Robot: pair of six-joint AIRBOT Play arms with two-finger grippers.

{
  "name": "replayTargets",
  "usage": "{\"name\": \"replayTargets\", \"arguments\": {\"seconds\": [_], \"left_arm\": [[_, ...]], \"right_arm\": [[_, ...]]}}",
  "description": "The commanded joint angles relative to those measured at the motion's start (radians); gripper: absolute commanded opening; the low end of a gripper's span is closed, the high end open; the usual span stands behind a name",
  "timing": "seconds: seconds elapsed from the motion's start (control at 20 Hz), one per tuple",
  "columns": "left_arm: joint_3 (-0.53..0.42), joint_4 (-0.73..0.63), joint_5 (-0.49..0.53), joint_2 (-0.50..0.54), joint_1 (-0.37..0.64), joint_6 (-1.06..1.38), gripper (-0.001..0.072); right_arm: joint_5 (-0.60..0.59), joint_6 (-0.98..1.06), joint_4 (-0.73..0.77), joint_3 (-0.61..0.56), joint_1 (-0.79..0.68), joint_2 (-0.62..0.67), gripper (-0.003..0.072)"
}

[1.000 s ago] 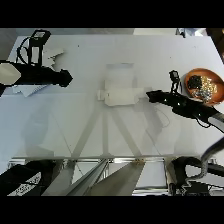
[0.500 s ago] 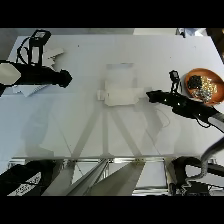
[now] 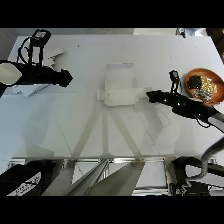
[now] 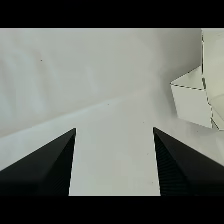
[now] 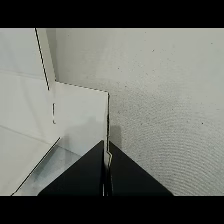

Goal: Fold the box and place the chain.

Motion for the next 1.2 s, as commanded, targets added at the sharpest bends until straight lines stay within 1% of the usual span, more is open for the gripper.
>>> {"name": "replayTargets", "arguments": {"seconds": [0.0,0.05,0.2,0.3,0.4,0.5,0.6,0.65,0.8,0.9,0.95,1.05,1.15], "left_arm": [[0.000,-0.065,0.013,-0.011,0.002,0.081,0.0537],[0.000,-0.150,0.024,-0.019,0.003,0.189,0.0538],[0.000,-0.500,0.038,-0.068,0.009,0.614,0.0538],[0.000,-0.719,0.026,-0.132,0.035,0.811,0.0538],[0.009,-0.819,-0.001,-0.212,0.063,0.878,0.0539],[0.056,-0.826,-0.040,-0.310,0.087,0.908,0.0540],[0.133,-0.826,-0.051,-0.412,0.105,0.921,0.0541],[0.180,-0.826,-0.064,-0.465,0.108,0.909,0.0541],[0.358,-0.814,-0.156,-0.645,0.104,0.818,0.0541],[0.469,-0.795,-0.184,-0.742,0.090,0.816,0.0541],[0.517,-0.796,-0.188,-0.782,0.080,0.814,0.0541],[0.585,-0.795,-0.187,-0.837,0.065,0.778,0.0541],[0.615,-0.793,-0.186,-0.871,0.048,0.772,0.0541]], "right_arm": [[-0.001,0.000,0.001,0.000,0.001,0.000,0.0010],[-0.001,0.000,0.001,0.000,0.001,0.000,0.0010],[0.000,0.000,0.001,0.000,0.001,0.000,0.0010],[-0.001,0.000,0.001,0.000,0.001,0.000,0.0010],[-0.001,0.000,0.001,0.000,0.001,0.000,0.0010],[0.000,0.000,0.001,0.000,0.001,0.000,0.0010],[0.000,0.000,0.001,0.000,0.001,0.000,0.0010],[-0.001,0.000,0.001,0.000,0.001,0.000,0.0010],[-0.001,0.000,0.001,0.000,0.001,-0.001,0.0010],[0.000,0.000,0.001,0.000,0.001,0.000,0.0010],[-0.001,0.000,0.001,0.000,0.001,0.000,0.0010],[-0.001,0.000,0.001,0.000,0.001,0.000,0.0010],[-0.001,0.000,0.001,0.000,0.001,0.000,0.0010]]}}
